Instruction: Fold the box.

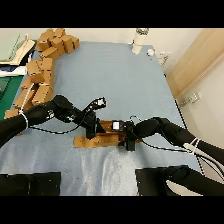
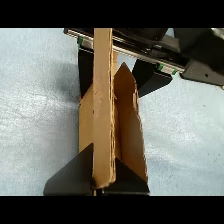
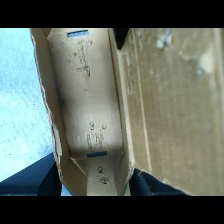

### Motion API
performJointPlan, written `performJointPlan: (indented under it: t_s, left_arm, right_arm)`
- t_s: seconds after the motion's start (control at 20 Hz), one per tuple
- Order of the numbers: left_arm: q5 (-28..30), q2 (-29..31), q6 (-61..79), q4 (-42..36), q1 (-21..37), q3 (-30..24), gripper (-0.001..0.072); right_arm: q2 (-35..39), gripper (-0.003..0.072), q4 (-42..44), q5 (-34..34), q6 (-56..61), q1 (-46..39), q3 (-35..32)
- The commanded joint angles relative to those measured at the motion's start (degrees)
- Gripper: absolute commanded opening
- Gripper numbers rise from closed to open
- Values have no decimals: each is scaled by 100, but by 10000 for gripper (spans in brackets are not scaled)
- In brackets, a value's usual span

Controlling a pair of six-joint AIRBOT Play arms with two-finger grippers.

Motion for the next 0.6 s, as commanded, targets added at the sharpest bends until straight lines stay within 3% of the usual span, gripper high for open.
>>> performJointPlan:
  t_s: [0.0,0.05,0.1,0.15,0.2,0.4,0.55]
  left_arm:
    - [22,2,-17,13,4,2,12]
    - [37,2,-22,46,4,2,13]
    - [52,4,-22,52,7,2,88]
    - [142,4,-52,42,7,2,389]
    - [225,4,-295,50,7,2,486]
    - [247,79,-706,249,203,4,489]
    - [160,334,-1436,859,457,4,490]
  right_arm:
    - [-4,474,2,-7,2,4,4]
    - [-4,474,2,-4,2,4,4]
    - [-4,474,2,-4,2,4,4]
    - [-4,474,2,-4,2,4,4]
    - [-4,474,2,-4,2,4,4]
    - [-4,474,2,-4,2,4,4]
    - [-4,474,2,0,2,4,4]
